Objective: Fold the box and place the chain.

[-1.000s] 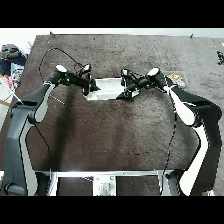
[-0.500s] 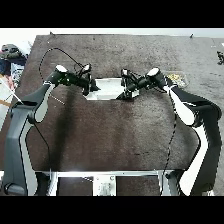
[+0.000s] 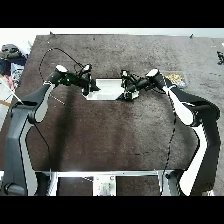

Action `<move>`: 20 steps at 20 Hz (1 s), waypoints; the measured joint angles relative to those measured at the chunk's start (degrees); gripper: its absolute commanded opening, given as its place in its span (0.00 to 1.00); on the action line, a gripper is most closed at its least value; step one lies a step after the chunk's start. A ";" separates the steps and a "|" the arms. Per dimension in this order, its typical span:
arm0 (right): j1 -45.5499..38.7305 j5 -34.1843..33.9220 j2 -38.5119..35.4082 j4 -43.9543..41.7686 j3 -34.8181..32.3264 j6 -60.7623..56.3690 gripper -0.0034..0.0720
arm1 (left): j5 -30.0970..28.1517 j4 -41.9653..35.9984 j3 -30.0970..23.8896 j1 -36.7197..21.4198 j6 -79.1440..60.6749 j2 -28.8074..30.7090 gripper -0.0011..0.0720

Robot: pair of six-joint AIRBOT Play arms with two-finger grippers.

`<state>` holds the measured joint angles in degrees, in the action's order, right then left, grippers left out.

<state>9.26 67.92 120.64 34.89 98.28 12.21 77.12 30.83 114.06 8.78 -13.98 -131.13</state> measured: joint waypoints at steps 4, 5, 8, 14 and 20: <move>0.04 -0.11 0.02 0.07 0.00 0.00 0.84 | -0.02 0.00 0.00 0.00 0.00 0.00 0.03; 0.04 -0.17 0.02 0.07 0.00 0.00 0.83 | -0.04 0.00 0.00 0.00 0.00 0.00 0.03; 0.17 -0.72 0.09 0.13 0.00 0.00 0.83 | -0.07 0.00 0.00 0.00 0.00 0.00 0.03; 0.20 -1.31 0.13 0.52 0.00 -0.04 0.68 | -0.07 0.00 0.00 0.00 -0.02 0.00 0.03; 0.17 -1.31 0.50 0.72 0.04 0.00 0.68 | -0.07 -0.02 0.00 0.00 0.00 0.00 0.03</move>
<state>9.43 66.61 121.14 35.62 98.32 12.21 77.06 30.81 114.06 8.78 -13.98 -131.13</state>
